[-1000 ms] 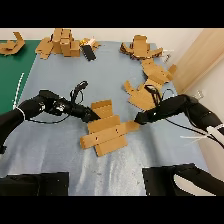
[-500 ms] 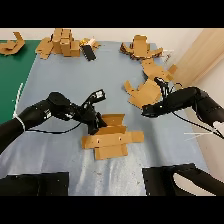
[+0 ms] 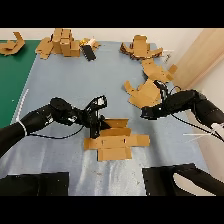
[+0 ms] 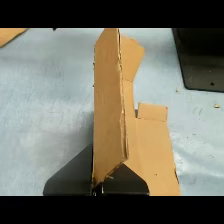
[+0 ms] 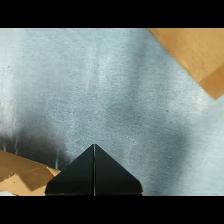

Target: Fold the box.

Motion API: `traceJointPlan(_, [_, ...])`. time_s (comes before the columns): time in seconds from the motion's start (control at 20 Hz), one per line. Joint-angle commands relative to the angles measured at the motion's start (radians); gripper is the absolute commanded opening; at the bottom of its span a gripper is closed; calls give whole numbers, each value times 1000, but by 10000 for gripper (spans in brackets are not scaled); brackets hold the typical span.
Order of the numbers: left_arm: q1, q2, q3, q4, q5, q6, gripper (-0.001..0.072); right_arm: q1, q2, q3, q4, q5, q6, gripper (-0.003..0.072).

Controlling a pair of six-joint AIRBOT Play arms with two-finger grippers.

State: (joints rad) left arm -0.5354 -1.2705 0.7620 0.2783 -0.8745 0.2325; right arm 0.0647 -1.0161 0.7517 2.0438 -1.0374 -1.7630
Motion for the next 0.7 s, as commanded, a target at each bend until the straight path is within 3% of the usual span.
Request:
traceJointPlan(0.0, [-1, 5, -10, -31, -56, 40, 14, 0, -1, -11, 4, 16, 12, 4])
traceJointPlan(0.25, [-1, 30, -50, -39, -32, 172, 16, 0, -1, -11, 13, 21, 12, 4])
traceJointPlan(0.45, [-1, 30, -42, -58, 92, 160, 15, 0, -1, -10, 17, 47, 8, 4])
traceJointPlan(0.65, [-1, 30, -42, -50, 118, 66, 15, 0, -1, -10, 18, 55, -29, 4])
